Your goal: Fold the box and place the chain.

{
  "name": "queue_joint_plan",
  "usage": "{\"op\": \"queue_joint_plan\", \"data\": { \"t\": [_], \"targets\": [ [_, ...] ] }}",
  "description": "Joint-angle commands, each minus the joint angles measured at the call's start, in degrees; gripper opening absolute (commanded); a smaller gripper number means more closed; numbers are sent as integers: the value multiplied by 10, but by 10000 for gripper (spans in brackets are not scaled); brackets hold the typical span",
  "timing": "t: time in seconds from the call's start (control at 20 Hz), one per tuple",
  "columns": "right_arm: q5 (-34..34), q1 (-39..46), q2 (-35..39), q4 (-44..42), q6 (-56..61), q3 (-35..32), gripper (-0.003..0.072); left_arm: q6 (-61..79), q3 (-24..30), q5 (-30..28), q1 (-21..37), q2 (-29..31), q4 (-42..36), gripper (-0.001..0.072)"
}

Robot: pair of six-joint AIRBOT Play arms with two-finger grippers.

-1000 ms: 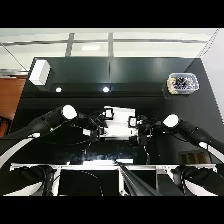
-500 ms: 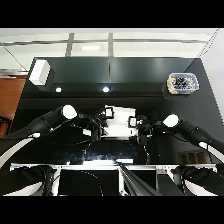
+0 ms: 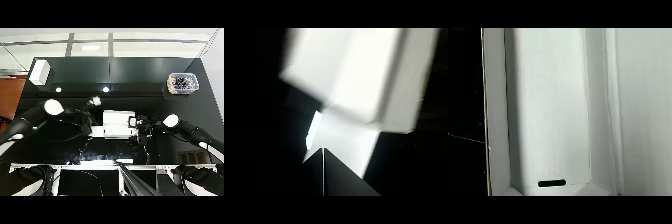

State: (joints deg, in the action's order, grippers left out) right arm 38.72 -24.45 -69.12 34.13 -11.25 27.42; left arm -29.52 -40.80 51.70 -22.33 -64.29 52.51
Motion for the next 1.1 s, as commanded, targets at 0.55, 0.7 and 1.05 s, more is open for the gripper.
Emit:
{"op": "queue_joint_plan", "data": {
  "t": [0.55, 0.7, 1.05],
  "targets": [
    [0, 0, 0, 0, 0, 1, 245, -467, 113, 93, 209, -64, -77, 26],
    [0, 0, 0, 0, 0, 1, 245, -462, 113, 68, 162, -96, -94, 26],
    [0, 0, 0, 0, 0, 1, 245, -361, 105, 31, 107, -110, -200, 26]
  ]
}}
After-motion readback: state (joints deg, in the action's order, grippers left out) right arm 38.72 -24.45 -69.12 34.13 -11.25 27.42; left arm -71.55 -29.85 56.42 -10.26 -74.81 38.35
